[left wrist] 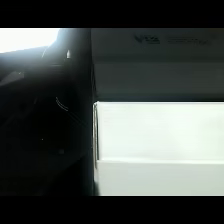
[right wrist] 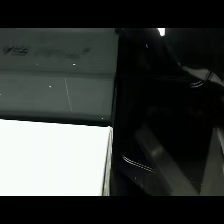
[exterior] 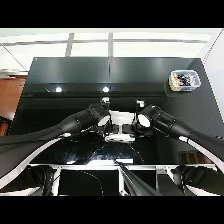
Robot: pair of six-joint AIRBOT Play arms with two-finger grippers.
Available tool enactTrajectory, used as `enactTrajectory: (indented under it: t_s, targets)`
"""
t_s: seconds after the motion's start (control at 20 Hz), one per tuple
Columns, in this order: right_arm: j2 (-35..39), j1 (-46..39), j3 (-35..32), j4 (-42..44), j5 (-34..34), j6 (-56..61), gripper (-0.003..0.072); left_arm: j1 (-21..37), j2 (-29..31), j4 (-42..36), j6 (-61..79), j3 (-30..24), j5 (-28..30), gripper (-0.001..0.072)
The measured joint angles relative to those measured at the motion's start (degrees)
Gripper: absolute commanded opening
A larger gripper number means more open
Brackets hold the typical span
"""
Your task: Fold the box and place the chain.
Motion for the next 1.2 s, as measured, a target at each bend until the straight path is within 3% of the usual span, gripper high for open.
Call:
enactTrajectory:
  t_s: [0.3,0.4,0.6,0.75,0.9,1.0,1.05,1.2]
  targets:
    - [-0.22,0.04,0.00,0.11,-0.90,1.25,0.0055,0.00,0.00,0.17,0.07,0.00,0.09,0.0028]
    - [-0.22,0.02,0.00,0.33,-1.38,1.53,0.0150,0.00,0.00,0.17,0.09,0.00,-0.02,0.0028]
    - [-0.22,0.04,0.00,0.35,-1.49,1.62,0.0149,0.00,0.00,0.15,0.02,0.00,-0.07,0.0028]
    - [-0.22,0.02,0.00,0.26,-1.42,1.62,0.0062,0.00,0.00,0.15,0.04,0.00,-0.04,0.0028]
    - [-0.22,0.02,0.02,0.11,-1.31,1.60,0.0068,0.00,0.00,0.15,0.17,0.00,0.11,0.0027]
    - [-0.22,0.02,0.07,0.22,-1.62,1.64,0.0320,0.00,0.00,0.13,0.07,0.00,-0.04,0.0028]
    - [-0.22,0.02,0.17,0.31,-1.64,1.64,0.0382,0.00,0.00,0.13,0.00,0.00,-0.04,0.0028]
    - [0.20,0.04,0.72,0.17,-1.40,1.20,0.0382,0.00,0.00,0.13,0.02,0.00,0.00,0.0028]
